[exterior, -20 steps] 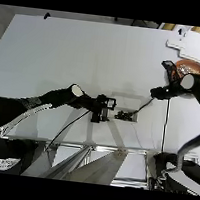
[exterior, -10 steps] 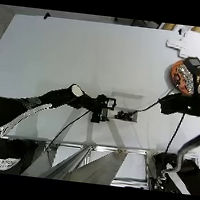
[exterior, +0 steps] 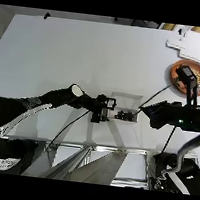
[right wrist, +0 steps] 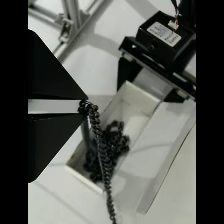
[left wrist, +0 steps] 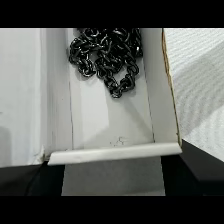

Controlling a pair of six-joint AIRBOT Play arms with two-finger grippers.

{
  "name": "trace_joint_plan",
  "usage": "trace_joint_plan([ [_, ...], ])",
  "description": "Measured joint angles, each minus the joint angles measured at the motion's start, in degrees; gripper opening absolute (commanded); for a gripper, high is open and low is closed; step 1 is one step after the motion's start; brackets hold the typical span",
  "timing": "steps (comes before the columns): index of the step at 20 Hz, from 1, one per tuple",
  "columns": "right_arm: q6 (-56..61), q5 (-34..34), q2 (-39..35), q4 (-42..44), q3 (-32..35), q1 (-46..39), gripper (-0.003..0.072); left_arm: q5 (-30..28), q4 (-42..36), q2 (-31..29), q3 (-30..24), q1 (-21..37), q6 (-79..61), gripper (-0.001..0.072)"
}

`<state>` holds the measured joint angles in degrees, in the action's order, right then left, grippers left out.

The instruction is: Fold the box and place the chain.

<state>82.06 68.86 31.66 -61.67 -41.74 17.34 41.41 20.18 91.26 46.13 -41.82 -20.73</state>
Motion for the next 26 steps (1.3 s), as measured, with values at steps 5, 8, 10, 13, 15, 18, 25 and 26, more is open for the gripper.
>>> trace_joint_plan([
  [5, -0.70, -6.14, 0.68, 0.55, 6.67, 0.98, 0.0019, -0.02, 0.00, 0.00, 0.00, 0.00, 0.00, 0.0138],
  [8, -3.13, -7.80, 2.82, 0.79, 8.81, 1.16, 0.0228, -0.02, 0.00, 0.00, 0.00, 0.00, 0.00, 0.0138],
  [10, -4.92, -8.39, 4.52, 0.76, 9.01, 1.18, 0.0240, -0.02, 0.00, 0.00, 0.00, 0.00, 0.00, 0.0138],
  [13, -7.04, -8.92, 7.85, -0.92, 5.09, 1.14, 0.0237, -0.02, 0.00, 0.00, 0.00, 0.00, 0.00, 0.0138],
  [15, -7.61, -8.72, 10.75, -3.82, -0.39, 0.20, 0.0190, -0.02, 0.00, 0.00, 0.00, 0.00, 0.00, 0.0138],
  [18, -6.62, -8.61, 16.33, -7.58, -8.61, -4.39, 0.0154, -0.02, 0.00, 0.00, 0.00, 0.00, 0.00, 0.0138],
  [25, -2.73, -7.96, 33.92, -15.08, -13.79, -12.90, 0.0284, -0.02, 0.00, 0.00, 0.00, 0.00, 0.00, 0.0138],
  [26, -2.40, -7.67, 36.68, -15.93, -13.94, -13.18, 0.0302, -0.02, 0.00, 0.00, 0.00, 0.00, -0.02, 0.0138],
])
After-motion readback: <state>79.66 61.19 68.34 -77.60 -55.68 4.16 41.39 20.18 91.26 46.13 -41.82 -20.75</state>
